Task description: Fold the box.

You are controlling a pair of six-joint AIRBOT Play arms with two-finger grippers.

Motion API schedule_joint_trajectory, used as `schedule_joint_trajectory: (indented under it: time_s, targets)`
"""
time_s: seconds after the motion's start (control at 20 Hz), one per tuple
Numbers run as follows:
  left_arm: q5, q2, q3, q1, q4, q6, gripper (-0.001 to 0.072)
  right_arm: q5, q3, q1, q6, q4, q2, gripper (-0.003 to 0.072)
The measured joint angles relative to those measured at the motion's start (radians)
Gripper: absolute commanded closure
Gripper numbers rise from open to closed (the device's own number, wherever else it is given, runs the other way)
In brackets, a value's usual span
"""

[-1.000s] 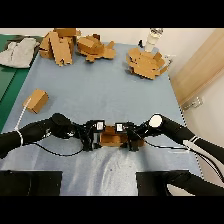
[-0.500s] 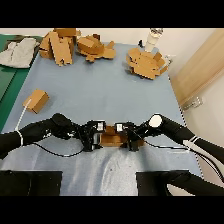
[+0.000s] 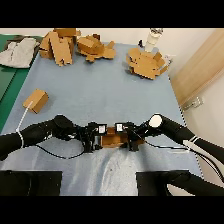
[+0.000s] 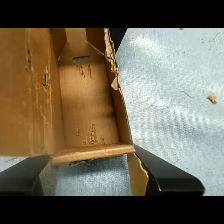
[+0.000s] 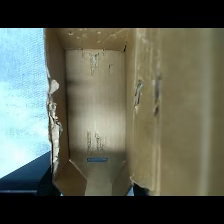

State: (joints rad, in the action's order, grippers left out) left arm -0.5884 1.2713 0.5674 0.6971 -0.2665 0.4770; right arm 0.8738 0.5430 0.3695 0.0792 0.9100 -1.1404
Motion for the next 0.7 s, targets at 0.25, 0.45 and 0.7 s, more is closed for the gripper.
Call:
schedule_joint_trajectory:
  time_s: [0.25, 0.45, 0.7]
  targets:
    - [0.02, 0.0, 0.0, 0.001, -0.002, 0.0, 0.0244, 0.0, 0.0, -0.001, 0.0, 0.0, 0.0, 0.0153]
    - [0.024, 0.001, 0.0, 0.001, -0.002, 0.0, 0.0244, 0.0, 0.0, -0.001, 0.0, 0.0, 0.0, 0.0153]
    - [0.027, 0.001, 0.0, 0.001, -0.002, 0.0, 0.0244, 0.001, 0.0, -0.001, 0.0, -0.003, 0.0, 0.0153]
